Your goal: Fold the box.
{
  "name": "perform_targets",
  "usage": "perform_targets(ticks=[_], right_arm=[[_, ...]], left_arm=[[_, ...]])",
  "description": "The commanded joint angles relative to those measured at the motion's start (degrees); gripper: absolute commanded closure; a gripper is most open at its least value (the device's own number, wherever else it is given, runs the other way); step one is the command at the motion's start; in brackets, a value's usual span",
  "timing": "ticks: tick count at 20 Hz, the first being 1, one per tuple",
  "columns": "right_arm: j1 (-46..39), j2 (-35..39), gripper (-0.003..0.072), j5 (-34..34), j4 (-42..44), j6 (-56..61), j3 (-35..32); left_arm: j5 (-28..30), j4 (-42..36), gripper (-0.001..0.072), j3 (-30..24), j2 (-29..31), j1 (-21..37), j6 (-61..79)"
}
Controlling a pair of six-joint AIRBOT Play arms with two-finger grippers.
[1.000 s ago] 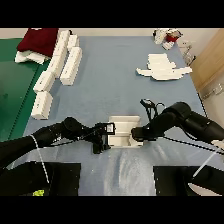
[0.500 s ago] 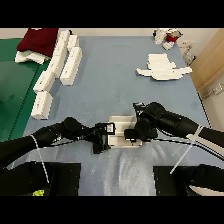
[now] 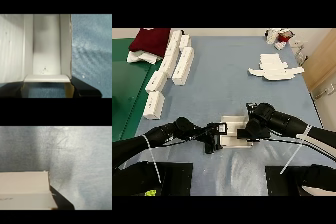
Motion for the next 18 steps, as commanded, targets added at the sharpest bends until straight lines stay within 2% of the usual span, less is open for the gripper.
perform_targets(ticks=[1,2,3,7,10,12,14,16,17,18], right_arm=[[0.09,0.07,0.0535,0.11,0.26,0.17,0.04],[0.07,0.28,0.0292,-0.46,0.76,0.17,0.11],[0.07,0.85,0.0202,-1.27,1.4,0.2,0.11],[-0.04,5.4,0.0202,-7.5,0.92,0.61,2.05],[-1.16,10.86,0.0204,-8.39,-2.49,0.59,3.69],[-5.99,13.31,0.0324,-9.07,-2.97,-1.44,3.65],[-13.6,13.16,0.0353,-8.83,-2.97,-6.8,3.56],[-21.22,10.95,0.055,-5.9,-2.49,-12.04,2.89],[-24.85,9.11,0.0576,-3.8,-0.87,-15.61,2.45],[-28.22,6.62,0.0683,-1.99,2.45,-20.24,2.43]], left_arm=[[-0.02,0.02,0.0232,0.07,0.0,0.02,0.0],[-0.02,0.0,0.0232,0.07,0.0,0.02,0.0],[-0.02,0.0,0.0232,0.07,0.0,0.02,0.0],[-0.04,0.02,0.0232,0.07,0.0,0.02,0.0],[-0.02,0.0,0.0232,0.07,0.0,0.02,0.0],[-0.02,0.02,0.0232,0.07,0.0,0.02,0.0],[-0.02,0.02,0.0232,0.04,0.0,0.02,0.0],[-0.02,0.0,0.0232,0.07,0.0,0.02,0.0],[-0.02,0.02,0.0232,0.07,0.0,0.02,0.0],[-0.02,0.02,0.0232,0.07,0.0,0.02,0.0]])
